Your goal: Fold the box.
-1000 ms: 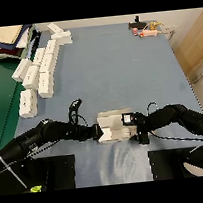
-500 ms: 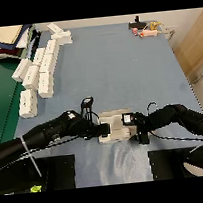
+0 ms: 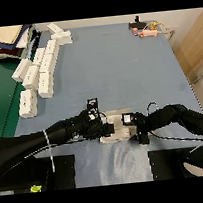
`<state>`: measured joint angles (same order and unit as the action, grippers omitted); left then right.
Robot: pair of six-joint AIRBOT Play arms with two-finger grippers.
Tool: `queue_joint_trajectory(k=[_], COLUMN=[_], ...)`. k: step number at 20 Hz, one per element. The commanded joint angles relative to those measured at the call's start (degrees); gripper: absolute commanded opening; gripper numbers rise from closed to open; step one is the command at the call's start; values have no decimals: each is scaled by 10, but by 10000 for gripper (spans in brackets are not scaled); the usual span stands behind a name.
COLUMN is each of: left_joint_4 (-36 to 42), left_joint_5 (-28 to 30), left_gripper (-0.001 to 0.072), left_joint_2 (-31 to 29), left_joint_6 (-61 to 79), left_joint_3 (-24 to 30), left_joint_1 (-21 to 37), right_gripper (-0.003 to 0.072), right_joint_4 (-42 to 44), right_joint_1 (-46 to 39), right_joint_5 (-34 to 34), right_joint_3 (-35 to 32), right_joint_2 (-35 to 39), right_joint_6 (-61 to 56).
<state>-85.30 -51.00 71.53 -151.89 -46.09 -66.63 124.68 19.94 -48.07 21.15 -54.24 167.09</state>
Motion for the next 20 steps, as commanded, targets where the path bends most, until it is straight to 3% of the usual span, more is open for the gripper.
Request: queue_joint_trajectory(k=[1, 2, 3, 4, 14, 15, 16, 20], left_joint_4=[-5, -8, -12, -14, -3, -3, -3, -3], left_joint_5=[-8, -6, -4, -6, -39, -41, -41, -42], left_gripper=[266, 99, 89, 13, 18, 169, 414, 440], left_joint_2=[8, 8, 8, 8, 4, 1, -1, -2], left_joint_6=[-16, -15, -16, -18, -20, -20, -23, -26], left_joint_3=[-4, -4, -4, -4, -16, -17, -18, -18], left_joint_1=[-6, -10, -13, -16, -16, -16, -16, -15], right_gripper=[515, 515, 515, 515, 515, 515, 515, 515], right_joint_4=[0, 0, 0, 0, 0, 0, 0, 0], right_joint_1=[0, 0, 0, 0, 0, 0, 0, 0], right_joint_5=[0, 0, 0, 0, 0, 0, 0, 0], right_joint_3=[0, 0, 0, 0, 0, 0, 0, 0], right_joint_2=[0, 0, 0, 0, 0, 0, 0, 0], right_joint_6=[0, 0, 0, 0, 0, 0, 0, 0])
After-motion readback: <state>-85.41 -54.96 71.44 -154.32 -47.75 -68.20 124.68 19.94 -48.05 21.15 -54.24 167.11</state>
